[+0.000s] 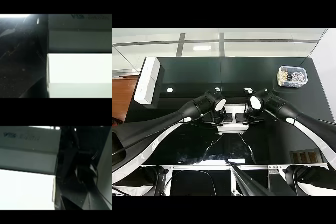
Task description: Fold the box and place the chain.
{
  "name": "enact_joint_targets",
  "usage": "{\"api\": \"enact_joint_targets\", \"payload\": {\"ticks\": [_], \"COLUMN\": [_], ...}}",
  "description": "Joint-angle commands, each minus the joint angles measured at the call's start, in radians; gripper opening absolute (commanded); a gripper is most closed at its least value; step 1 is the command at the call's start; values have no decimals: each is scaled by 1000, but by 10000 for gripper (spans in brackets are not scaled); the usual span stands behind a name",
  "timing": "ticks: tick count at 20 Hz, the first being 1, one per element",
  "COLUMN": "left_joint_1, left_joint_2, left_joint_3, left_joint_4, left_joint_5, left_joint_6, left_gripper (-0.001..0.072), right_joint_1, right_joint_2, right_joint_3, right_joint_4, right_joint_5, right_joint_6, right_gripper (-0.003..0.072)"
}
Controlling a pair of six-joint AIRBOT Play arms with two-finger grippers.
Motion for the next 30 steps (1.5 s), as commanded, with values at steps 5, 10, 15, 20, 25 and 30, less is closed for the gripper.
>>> {"api": "enact_joint_targets", "payload": {"ticks": [5,10,15,20,25,30], "left_joint_1": [1,1,1,1,1,1], "left_joint_2": [0,0,0,0,0,0], "left_joint_3": [0,0,0,0,0,0], "left_joint_4": [0,0,0,0,1,0], "left_joint_5": [0,0,0,0,-1,0], "left_joint_6": [0,0,0,0,0,0], "left_gripper": [27,28,28,28,28,28], "right_joint_1": [0,-1,-39,-183,-393,-661], "right_joint_2": [-8,19,108,208,194,-2], "right_joint_3": [0,39,138,187,127,203], "right_joint_4": [3,2,-2,-146,-486,-292], "right_joint_5": [12,28,150,187,-84,-245], "right_joint_6": [-4,-6,-90,-203,-201,-201], "right_gripper": [16,268,267,267,328,679]}}
